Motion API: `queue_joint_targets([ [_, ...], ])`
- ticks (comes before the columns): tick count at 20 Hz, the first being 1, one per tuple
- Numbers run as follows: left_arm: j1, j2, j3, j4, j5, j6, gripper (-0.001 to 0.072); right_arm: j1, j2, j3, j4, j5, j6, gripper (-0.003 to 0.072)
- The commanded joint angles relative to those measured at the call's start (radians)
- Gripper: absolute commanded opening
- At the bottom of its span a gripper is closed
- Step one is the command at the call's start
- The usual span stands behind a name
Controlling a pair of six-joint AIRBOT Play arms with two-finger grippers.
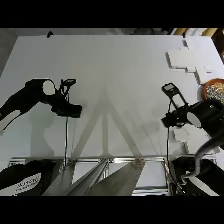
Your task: Fold the box and place the chain.
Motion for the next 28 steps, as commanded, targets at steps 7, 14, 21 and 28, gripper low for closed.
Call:
queue_joint_targets([
  [7, 0.000, 0.000, 0.000, 0.000, 0.000, 0.000, 0.0438, -0.573, 0.000, 0.000, -0.273, -0.075, -0.112, 0.0390],
  [14, 0.000, 0.000, 0.000, 0.000, 0.000, 0.000, 0.0438, -0.837, -0.108, 0.000, -0.230, -0.153, -0.172, 0.0473],
  [21, 0.000, 0.000, 0.000, 0.000, 0.000, 0.000, 0.0438, -0.935, -0.211, 0.000, -0.261, -0.154, -0.173, 0.0454],
  [28, 0.000, 0.000, 0.000, 0.000, 0.000, 0.000, 0.0438, -0.937, -0.251, 0.000, -0.244, -0.122, -0.180, 0.0284],
])
